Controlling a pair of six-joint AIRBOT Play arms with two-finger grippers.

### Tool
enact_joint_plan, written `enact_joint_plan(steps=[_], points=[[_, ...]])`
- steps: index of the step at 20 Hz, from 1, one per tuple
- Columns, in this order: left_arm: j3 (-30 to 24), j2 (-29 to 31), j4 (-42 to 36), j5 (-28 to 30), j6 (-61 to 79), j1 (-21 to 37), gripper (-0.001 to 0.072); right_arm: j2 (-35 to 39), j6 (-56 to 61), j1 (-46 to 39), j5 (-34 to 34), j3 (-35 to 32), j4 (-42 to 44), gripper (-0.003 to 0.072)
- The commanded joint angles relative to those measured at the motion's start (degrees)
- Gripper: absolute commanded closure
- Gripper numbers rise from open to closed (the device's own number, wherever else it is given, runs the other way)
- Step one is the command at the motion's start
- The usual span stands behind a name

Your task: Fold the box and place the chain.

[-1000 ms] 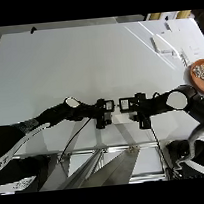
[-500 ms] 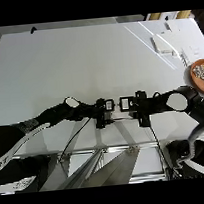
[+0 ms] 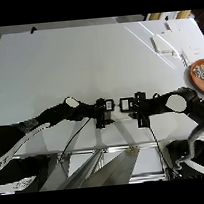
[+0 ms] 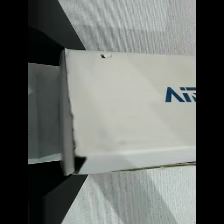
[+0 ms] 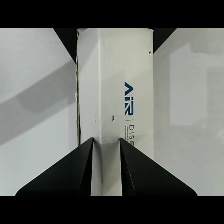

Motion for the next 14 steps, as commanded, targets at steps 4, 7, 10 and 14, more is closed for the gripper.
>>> enact_joint_plan(steps=[4,7,10,14], points=[[0.04,0.04,0.0,-0.09,0.0,-0.04,0.0434,-0.04,-0.07,0.07,-0.26,-0.57,-0.26,0.0525],[0.04,0.07,0.0,-0.09,0.0,-0.04,0.0434,0.09,-0.02,0.07,-2.82,-0.55,-1.29,0.0525],[0.04,0.07,0.0,-0.07,0.0,-0.04,0.0434,0.79,-0.02,0.07,-2.78,-0.55,-1.29,0.0526],[0.04,0.04,0.0,-0.09,0.0,-0.04,0.0434,1.46,-0.02,0.04,-2.84,-0.55,-1.29,0.0526]])
